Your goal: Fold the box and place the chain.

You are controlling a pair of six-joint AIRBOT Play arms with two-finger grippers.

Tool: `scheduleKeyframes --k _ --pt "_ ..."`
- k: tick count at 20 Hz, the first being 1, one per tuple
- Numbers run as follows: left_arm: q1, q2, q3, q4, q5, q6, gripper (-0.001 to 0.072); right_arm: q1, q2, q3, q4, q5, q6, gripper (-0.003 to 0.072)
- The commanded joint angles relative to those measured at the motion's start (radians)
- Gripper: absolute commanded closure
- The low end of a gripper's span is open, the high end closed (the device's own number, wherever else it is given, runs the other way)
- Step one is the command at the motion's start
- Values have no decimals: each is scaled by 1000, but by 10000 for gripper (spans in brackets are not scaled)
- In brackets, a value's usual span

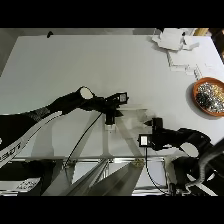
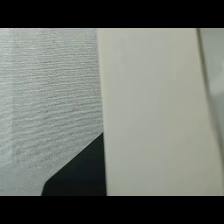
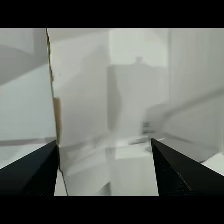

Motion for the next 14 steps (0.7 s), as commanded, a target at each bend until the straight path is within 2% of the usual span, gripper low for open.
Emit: scheduleKeyframes --k 1,5,14 --pt "-1 0 0 0 1 0 701 -44 -4 59 43 42 -7 86" --pt "-1 0 0 0 1 0 701 -178 -10 96 119 109 -102 85" --pt "-1 0 0 0 1 0 701 -451 -178 129 502 222 -512 97"
